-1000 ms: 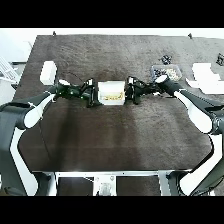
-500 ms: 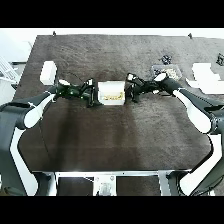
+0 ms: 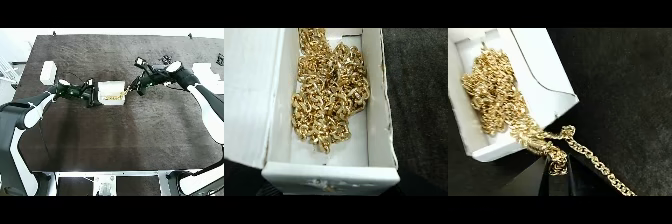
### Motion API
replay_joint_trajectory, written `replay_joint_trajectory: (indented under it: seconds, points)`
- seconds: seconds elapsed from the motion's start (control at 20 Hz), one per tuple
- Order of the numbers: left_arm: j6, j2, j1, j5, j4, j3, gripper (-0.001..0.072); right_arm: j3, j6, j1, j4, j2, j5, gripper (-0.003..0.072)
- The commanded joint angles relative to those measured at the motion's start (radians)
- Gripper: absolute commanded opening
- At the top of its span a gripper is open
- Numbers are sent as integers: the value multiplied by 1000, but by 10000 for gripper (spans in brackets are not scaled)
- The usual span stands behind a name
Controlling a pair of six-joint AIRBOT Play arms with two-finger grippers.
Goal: Fold the box and place the chain.
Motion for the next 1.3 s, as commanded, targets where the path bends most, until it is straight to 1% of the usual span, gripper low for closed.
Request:
replay_joint_trajectory:
  seconds: [0.0, 0.15, 0.25, 0.4, 0.5, 0.6, 0.65, 0.7, 0.75, 0.85, 0.9, 1.05, 1.1, 1.15, 1.2, 1.25]
  points:
    - [0, -1, 0, 0, 0, 0, 308, 1, 133, 9, -15, 103, 58, 3]
    - [0, -1, 0, 0, 0, 0, 307, 1, 166, 44, 10, 173, 58, 3]
    - [0, -1, 0, 0, 0, 0, 307, 1, 169, 81, 34, 178, 58, 3]
    - [0, -1, 0, 0, 0, 0, 308, -13, 169, 134, 32, 154, 18, 4]
    - [0, -1, 0, 0, 0, 0, 307, -24, 169, 157, 32, 116, -22, 3]
    - [0, -1, 0, 0, 0, 0, 308, -25, 168, 164, 32, 68, -26, 4]
    - [0, -1, 0, 0, 0, 0, 307, -25, 169, 164, 29, 45, -34, 37]
    - [0, -1, 0, 0, 0, 0, 307, -25, 168, 158, 18, 29, -49, 172]
    - [0, -1, 0, 0, 0, 0, 307, -25, 169, 149, 5, 19, -70, 257]
    - [0, -1, 0, 0, 0, 0, 307, -22, 168, 124, 2, 19, -96, 277]
    - [0, -1, 0, 0, 0, 0, 307, -20, 168, 106, 2, 20, -96, 302]
    - [0, -1, 0, 0, 0, 0, 307, -24, 146, 32, -18, 17, -97, 416]
    - [0, -1, 0, 0, 0, 0, 307, -24, 114, 8, -16, 11, -97, 457]
    - [0, -1, 0, 0, 0, 0, 307, -24, 70, -7, -16, 2, -97, 483]
    - [0, -1, 0, 0, 0, 0, 307, -24, 16, -16, -16, -13, -97, 538]
    - [0, -1, 0, 0, 0, 0, 307, -24, -47, -19, -16, -29, -97, 538]
